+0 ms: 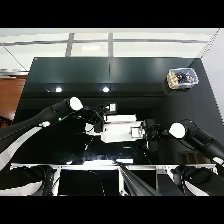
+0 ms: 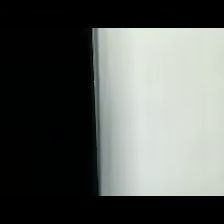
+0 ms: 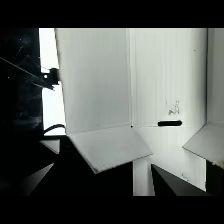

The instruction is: Fold the box and place the chain.

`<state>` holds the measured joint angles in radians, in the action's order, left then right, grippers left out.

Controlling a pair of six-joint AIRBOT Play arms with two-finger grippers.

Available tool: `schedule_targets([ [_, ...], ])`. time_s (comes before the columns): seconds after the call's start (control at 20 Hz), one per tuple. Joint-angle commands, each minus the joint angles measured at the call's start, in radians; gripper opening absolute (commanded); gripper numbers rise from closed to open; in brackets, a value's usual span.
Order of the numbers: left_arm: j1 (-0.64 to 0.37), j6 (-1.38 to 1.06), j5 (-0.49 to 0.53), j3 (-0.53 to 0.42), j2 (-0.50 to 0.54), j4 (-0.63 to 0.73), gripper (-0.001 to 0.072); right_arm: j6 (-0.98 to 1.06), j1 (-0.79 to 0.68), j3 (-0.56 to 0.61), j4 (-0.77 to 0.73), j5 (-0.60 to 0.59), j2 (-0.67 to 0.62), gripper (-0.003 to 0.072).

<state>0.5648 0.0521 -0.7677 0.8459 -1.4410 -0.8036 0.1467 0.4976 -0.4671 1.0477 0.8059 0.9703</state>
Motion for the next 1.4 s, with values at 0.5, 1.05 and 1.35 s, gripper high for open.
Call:
schedule_targets([
  [0.5,0.001,0.0,0.0,0.0,-0.001,0.0,0.0026,-0.021,-0.002,0.004,-0.352,-0.224,0.037,0.0682],
  [1.05,0.001,0.0,-0.003,0.0,-0.001,0.001,0.0026,-0.038,-0.079,-0.073,-0.269,-0.2,0.056,0.0682],
  [1.35,0.001,0.0,-0.002,0.0,0.0,0.001,0.0026,-0.293,-0.086,-0.068,-0.481,-0.087,0.118,0.0682],
])
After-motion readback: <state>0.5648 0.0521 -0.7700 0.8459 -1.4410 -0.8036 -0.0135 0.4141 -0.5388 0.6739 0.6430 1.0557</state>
